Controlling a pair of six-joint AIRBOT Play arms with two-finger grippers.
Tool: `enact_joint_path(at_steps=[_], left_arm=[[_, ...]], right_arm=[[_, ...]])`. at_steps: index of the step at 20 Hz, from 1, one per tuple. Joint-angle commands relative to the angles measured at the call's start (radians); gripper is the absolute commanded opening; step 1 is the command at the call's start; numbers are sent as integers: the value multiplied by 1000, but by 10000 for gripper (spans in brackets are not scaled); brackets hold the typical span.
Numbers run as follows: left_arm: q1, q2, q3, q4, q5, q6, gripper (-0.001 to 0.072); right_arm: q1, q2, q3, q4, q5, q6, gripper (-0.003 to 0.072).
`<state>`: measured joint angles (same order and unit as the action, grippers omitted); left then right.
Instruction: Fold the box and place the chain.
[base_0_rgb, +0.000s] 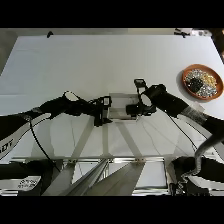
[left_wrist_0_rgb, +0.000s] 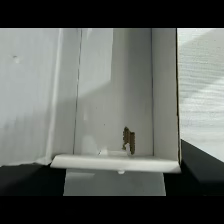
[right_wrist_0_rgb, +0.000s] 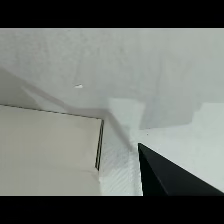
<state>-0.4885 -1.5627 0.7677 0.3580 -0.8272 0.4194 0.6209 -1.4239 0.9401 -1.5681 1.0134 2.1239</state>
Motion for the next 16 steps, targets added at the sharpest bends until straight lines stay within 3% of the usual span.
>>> enact_joint_path(at_steps=[1, 7, 11, 13, 14, 16], left_arm=[[1, 1, 1, 0, 0, 0, 314], [1, 1, 1, 0, 0, 0, 314], [1, 1, 1, 0, 0, 0, 314], [1, 1, 1, 1, 0, 0, 314], [1, 1, 1, 0, 0, 0, 314], [1, 1, 1, 0, 0, 0, 314]], right_arm=[[22, -16, 9, -27, 29, 49, 442], [76, -48, 9, -26, 14, 86, 430], [76, -48, 9, -25, 0, 132, 266], [76, -48, 9, -16, -6, 132, 95], [76, -48, 9, -13, -6, 132, 44], [76, -48, 9, -4, -5, 131, 21]])
